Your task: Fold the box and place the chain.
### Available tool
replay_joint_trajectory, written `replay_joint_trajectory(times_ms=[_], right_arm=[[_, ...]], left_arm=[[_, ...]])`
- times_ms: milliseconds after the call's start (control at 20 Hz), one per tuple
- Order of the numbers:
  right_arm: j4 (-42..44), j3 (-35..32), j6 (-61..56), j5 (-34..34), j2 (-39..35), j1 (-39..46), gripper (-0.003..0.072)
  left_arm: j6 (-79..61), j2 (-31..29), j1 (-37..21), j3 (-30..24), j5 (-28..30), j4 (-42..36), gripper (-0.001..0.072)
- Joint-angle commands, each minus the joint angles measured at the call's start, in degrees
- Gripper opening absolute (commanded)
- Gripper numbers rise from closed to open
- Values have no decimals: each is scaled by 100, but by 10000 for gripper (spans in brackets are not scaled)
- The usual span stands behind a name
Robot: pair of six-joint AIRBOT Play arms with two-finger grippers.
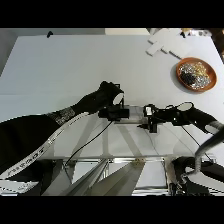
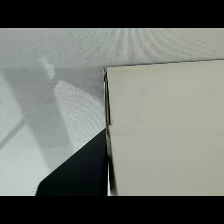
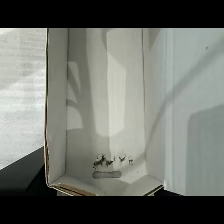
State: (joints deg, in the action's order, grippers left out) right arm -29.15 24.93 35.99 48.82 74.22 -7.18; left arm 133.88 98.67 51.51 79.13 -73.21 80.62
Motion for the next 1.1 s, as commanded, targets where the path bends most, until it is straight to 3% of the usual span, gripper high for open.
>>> replay_joint_trajectory(times_ms=[0,150,300,650,750,850,950,1050], right_arm=[[0,0,2,2,0,-2,402],[0,0,2,2,0,-2,402],[0,0,2,2,0,-2,402],[2,0,2,2,0,-2,402],[0,0,2,2,0,-2,402],[0,0,2,2,0,-2,402],[0,0,2,2,0,-2,402],[0,0,2,2,0,-2,402]], left_arm=[[-15,0,-7,4,-7,42,5],[-13,66,9,4,-7,44,5],[-15,92,31,4,109,48,53],[-26,181,70,2,140,70,57],[-42,201,72,2,140,74,92],[-42,201,72,2,138,90,81],[-42,201,72,2,140,96,6],[-37,210,72,2,138,107,6]])
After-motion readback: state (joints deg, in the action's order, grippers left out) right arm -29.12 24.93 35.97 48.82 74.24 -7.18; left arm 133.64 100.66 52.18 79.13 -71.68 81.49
